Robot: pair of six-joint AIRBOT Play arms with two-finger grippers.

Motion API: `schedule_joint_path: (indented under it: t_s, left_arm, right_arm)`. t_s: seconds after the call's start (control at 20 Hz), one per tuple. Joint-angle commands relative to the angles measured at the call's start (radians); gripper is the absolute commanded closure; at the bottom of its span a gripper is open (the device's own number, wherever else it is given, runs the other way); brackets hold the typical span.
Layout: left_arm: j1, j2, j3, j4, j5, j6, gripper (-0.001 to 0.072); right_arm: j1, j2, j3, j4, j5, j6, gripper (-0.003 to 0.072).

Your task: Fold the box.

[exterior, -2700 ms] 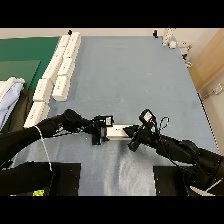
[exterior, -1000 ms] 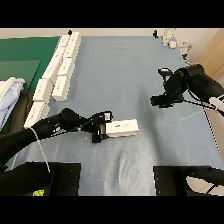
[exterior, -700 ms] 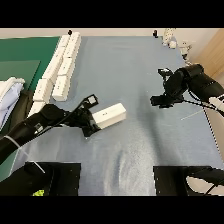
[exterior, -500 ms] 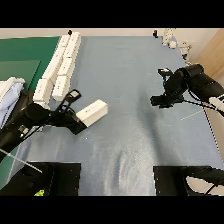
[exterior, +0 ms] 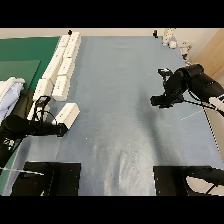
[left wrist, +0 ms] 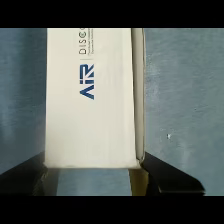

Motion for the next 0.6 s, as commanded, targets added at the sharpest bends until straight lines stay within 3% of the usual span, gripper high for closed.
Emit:
schedule_joint_path:
  t_s: [0.0, 0.4, 0.55]
  left_arm:
    - [0.061, 0.011, -0.032, 0.068, 0.06, -0.023, 0.0242]
    - [0.07, 0.006, -0.058, 0.104, 0.32, 0.029, 0.0242]
    - [0.07, -0.04, -0.081, 0.105, 0.367, 0.029, 0.0241]
  right_arm:
    - [0.0, 0.0, 0.001, 0.0, 0.001, 0.0, 0.0681]
    - [0.0, 0.0, 0.001, 0.0, 0.001, 0.0, 0.0681]
    - [0.0, 0.0, 0.001, 0.0, 0.0, 0.0, 0.0681]
